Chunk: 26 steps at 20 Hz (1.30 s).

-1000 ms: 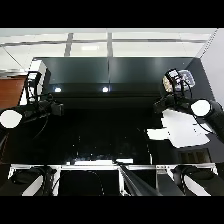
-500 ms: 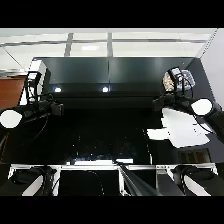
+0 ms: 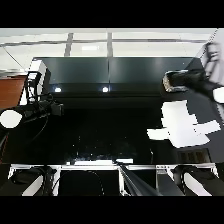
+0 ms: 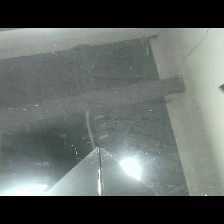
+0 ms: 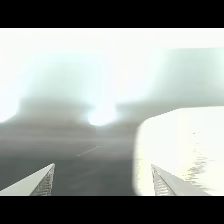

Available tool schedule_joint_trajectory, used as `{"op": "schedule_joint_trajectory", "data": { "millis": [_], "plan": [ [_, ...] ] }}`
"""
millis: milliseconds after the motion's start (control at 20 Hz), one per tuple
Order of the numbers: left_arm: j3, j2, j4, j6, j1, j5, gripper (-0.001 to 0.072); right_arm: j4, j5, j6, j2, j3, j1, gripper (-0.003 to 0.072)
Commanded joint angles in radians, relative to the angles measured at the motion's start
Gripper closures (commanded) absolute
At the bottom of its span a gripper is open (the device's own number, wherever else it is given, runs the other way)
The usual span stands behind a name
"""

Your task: Fold the box and place the chain.

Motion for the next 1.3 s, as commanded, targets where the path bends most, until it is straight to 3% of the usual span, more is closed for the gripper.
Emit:
{"op": "schedule_joint_trajectory", "data": {
  "millis": [0,150,300,450,650,700,900,1050,1200,1250],
  "plan": [
    [0.000,-0.001,0.000,0.000,0.000,0.000,0.0686,-0.141,-0.057,0.123,-0.006,0.053,-0.280,-0.0034],
    [0.000,-0.001,0.000,0.000,0.000,0.000,0.0686,-0.141,0.019,0.187,-0.040,0.055,-0.540,-0.0034],
    [0.000,-0.001,0.000,0.000,0.000,0.000,0.0685,-0.237,0.217,0.058,-0.133,0.089,-0.709,-0.0034],
    [0.000,-0.001,0.000,0.000,0.000,0.000,0.0686,-0.271,0.467,0.020,-0.272,0.138,-0.793,-0.0034],
    [0.000,-0.001,0.000,0.000,0.000,0.000,0.0686,-0.237,0.928,-0.187,-0.478,0.267,-0.814,-0.0034],
    [0.000,-0.001,0.000,0.000,0.000,0.000,0.0685,-0.270,0.975,-0.187,-0.498,0.280,-0.814,-0.0034],
    [0.000,-0.001,0.000,0.000,0.000,0.000,0.0685,-0.301,0.978,-0.188,-0.503,0.281,-0.814,-0.0034],
    [0.000,-0.001,0.000,0.000,0.000,0.000,0.0686,-0.277,0.978,-0.198,-0.504,0.281,-0.814,0.0257],
    [0.000,-0.001,0.000,0.000,0.000,0.000,0.0686,-0.177,1.001,-0.237,-0.504,0.281,-0.814,0.0683],
    [0.000,-0.001,0.000,0.000,0.000,0.000,0.0686,-0.140,1.025,-0.257,-0.503,0.281,-0.813,0.0680]
  ]
}}
